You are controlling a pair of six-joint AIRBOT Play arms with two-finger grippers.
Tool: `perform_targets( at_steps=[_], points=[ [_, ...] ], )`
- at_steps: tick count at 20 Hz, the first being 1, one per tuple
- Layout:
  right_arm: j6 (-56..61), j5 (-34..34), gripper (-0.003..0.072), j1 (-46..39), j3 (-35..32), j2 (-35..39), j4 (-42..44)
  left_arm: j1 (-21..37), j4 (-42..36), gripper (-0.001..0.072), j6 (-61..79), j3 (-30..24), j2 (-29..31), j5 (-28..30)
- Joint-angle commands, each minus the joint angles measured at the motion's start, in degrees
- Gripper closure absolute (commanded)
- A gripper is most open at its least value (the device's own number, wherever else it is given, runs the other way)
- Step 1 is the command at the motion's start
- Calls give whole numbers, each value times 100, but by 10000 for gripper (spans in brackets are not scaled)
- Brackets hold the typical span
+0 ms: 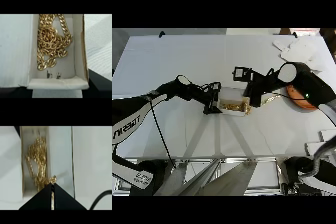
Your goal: Fold the box and place the chain.
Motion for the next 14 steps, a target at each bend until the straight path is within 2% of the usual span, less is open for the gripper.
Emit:
perform_targets(
  at_steps=[1, 3, 6, 9, 14],
  points=[
    [328, -973, 676, 634, 7, 122, 378, 2, 2, 500, 2, 4, 2, 0],
    [328, -1333, 675, 942, 7, 120, 396, 2, 2, 500, 2, 4, 2, 0],
    [498, -1526, 675, 1143, 7, 59, 387, 2, 2, 500, 2, 4, 2, 0],
    [1108, -1497, 675, 1143, 4, -164, 286, 2, 0, 500, 2, 4, 2, 0],
    [1360, -1294, 675, 1143, 4, -675, 153, 2, 2, 500, 2, 4, 2, 0]
  ],
)
